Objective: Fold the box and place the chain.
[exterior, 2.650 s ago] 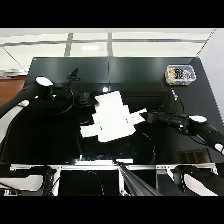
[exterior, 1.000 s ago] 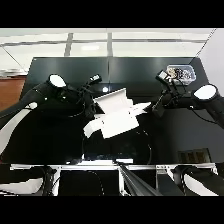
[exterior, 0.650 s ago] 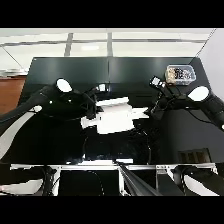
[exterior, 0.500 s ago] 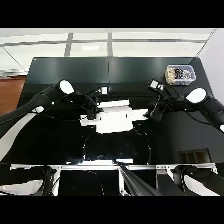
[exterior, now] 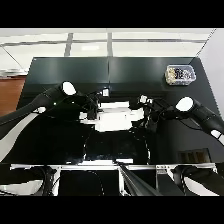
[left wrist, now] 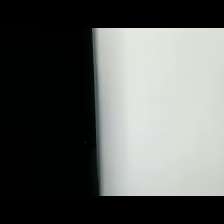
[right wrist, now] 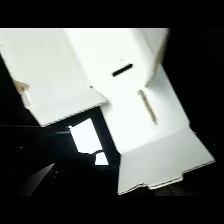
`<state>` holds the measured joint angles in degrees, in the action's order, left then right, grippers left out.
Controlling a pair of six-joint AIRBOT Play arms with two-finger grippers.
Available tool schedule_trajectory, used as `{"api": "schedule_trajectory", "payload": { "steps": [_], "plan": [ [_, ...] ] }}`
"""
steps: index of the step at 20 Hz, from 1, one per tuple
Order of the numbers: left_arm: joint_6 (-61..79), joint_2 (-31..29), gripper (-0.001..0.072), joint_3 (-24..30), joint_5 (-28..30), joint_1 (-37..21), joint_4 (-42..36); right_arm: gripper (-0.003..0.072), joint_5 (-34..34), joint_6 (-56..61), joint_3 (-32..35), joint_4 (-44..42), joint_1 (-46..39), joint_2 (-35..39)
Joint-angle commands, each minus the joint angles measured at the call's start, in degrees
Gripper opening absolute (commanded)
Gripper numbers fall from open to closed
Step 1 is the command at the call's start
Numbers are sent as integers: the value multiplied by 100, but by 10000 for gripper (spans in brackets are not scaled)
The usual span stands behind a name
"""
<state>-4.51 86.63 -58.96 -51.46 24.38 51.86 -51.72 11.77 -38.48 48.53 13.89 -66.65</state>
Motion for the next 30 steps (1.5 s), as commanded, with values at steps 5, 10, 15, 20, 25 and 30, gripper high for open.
{"api": "schedule_trajectory", "payload": {
  "steps": [5,10,15,20,25,30],
  "plan": [
    [-20,52,26,2,-173,55,13,669,356,-391,44,-2,802,-55],
    [-17,59,26,2,-168,61,15,669,442,-387,20,24,894,-4],
    [-20,59,26,2,-170,61,15,668,162,-219,-472,168,616,433],
    [-17,59,26,2,-170,61,15,669,-92,-247,-446,9,824,466],
    [-17,59,26,2,-170,61,15,669,356,-267,96,-52,909,-44],
    [-20,59,26,2,-173,61,13,669,743,-498,98,-39,1318,-352]
  ]
}}
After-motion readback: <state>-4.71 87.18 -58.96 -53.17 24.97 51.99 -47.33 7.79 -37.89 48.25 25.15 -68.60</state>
